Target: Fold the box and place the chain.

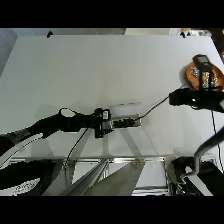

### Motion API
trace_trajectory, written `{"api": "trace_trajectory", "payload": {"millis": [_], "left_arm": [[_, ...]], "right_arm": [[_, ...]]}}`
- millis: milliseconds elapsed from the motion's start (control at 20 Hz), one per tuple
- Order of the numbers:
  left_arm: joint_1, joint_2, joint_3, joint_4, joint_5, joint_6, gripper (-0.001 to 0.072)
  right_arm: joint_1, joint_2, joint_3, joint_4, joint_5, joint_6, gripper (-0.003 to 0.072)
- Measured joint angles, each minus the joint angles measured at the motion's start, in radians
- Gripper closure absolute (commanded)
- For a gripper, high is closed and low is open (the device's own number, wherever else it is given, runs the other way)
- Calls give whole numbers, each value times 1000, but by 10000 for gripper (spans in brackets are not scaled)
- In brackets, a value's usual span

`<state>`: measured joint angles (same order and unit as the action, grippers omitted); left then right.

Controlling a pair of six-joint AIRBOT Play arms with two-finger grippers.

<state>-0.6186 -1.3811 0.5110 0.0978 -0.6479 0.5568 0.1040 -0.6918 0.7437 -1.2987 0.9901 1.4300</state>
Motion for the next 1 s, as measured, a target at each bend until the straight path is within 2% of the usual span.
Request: {"api": "trace_trajectory", "payload": {"millis": [200,500,750,1000], "left_arm": [[0,0,0,0,0,0,573],[0,0,0,0,0,0,573],[0,0,0,0,0,0,573],[0,0,0,0,0,0,573]], "right_arm": [[0,132,0,194,75,-39,671],[0,190,0,455,117,-110,671],[32,172,0,544,127,-148,671],[158,59,0,524,109,-193,671]]}}
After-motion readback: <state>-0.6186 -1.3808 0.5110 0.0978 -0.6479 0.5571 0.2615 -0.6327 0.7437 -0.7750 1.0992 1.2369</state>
